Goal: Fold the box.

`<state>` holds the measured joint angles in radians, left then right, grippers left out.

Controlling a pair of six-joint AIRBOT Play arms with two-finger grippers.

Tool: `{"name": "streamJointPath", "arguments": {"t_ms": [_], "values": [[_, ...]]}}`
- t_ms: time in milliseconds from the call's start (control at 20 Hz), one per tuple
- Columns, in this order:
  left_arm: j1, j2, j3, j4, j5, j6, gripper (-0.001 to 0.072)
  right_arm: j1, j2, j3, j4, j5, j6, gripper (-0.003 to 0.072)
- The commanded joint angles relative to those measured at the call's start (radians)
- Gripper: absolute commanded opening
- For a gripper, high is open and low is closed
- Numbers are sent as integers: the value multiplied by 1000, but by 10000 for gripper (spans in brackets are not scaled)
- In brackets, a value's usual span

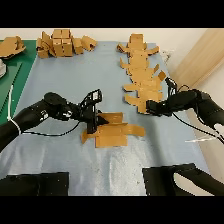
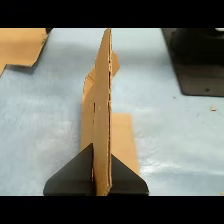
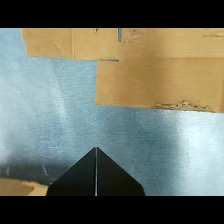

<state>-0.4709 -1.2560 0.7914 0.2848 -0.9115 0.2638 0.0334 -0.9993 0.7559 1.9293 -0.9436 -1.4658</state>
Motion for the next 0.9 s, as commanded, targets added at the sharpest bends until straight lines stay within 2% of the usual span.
{"name": "streamJointPath", "arguments": {"t_ms": [0, 150, 400, 850], "values": [[-8, -24, -38, -41, 116, 100, 12, 0, 1, 1, 23, 11, -13, 3], [-9, -54, -38, -103, 117, 144, 12, 11, 1, 1, 26, 9, -20, 3], [-10, -60, -38, -106, 117, 143, 12, 62, 1, 1, 26, 20, -35, 2], [-10, -90, -38, -97, 113, 136, 13, 62, 1, 1, 46, 19, -39, 3]]}}
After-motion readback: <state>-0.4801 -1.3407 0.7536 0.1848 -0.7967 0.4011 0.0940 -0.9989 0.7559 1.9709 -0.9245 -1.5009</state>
